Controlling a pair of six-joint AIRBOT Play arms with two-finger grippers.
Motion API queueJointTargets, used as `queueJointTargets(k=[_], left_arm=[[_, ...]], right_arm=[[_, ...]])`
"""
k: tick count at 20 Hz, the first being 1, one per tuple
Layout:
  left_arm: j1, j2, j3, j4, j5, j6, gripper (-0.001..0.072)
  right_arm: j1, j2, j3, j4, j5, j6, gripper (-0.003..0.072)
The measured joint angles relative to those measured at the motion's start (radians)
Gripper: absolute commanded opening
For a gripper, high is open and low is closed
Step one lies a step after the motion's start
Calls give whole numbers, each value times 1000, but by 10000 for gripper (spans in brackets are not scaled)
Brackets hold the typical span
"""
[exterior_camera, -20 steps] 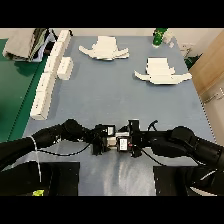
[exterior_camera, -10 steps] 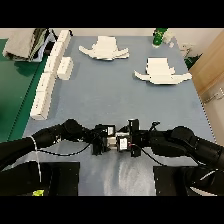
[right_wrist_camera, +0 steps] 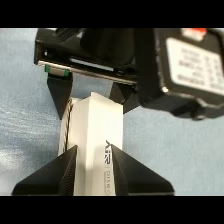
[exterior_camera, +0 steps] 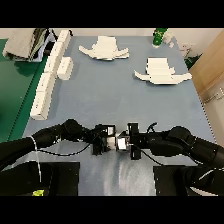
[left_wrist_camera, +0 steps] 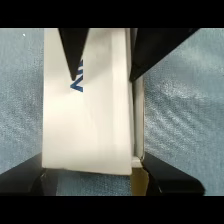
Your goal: Fold the box.
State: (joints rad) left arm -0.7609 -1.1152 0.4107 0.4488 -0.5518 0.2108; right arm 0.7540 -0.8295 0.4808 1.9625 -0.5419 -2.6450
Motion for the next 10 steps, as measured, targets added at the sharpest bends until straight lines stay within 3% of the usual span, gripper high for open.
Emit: queueJointTargets(k=[10], left_arm=[[0,0,0,0,0,1,452]], right_arm=[[0,8,0,27,-36,0,316]])
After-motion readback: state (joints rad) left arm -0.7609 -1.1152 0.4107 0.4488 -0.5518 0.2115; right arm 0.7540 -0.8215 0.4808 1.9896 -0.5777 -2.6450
